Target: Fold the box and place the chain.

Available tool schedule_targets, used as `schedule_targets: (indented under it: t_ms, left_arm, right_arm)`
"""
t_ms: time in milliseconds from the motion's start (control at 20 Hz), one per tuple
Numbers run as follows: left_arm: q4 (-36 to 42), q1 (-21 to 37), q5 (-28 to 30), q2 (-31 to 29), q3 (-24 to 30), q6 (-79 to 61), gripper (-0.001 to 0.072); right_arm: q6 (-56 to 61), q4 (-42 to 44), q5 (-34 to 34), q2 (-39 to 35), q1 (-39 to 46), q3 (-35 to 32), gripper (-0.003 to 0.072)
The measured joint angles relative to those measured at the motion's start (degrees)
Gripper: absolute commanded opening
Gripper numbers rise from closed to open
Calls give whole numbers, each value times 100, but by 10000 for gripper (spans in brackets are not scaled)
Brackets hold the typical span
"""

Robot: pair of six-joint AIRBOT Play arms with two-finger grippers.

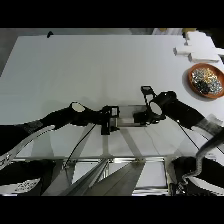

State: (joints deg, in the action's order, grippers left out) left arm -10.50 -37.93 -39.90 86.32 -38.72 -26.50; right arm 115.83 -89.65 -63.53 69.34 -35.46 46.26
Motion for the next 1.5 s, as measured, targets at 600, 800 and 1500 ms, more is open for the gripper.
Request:
schedule_targets:
  t_ms: [600, 800, 1500]
  left_arm:
    - [0, 0, -15, 0, 0, -2, 33]
    - [-2, 0, -22, 2, 0, -2, 33]
    - [-2, 0, -22, 2, 0, -4, 33]
  right_arm:
    - [-2647, -197, 490, -608, 3348, 1978, 193]
    - [-2968, -173, 953, 227, 4896, 2096, 172]
    - [-2820, -149, 1801, 2065, 6288, 2146, 177]
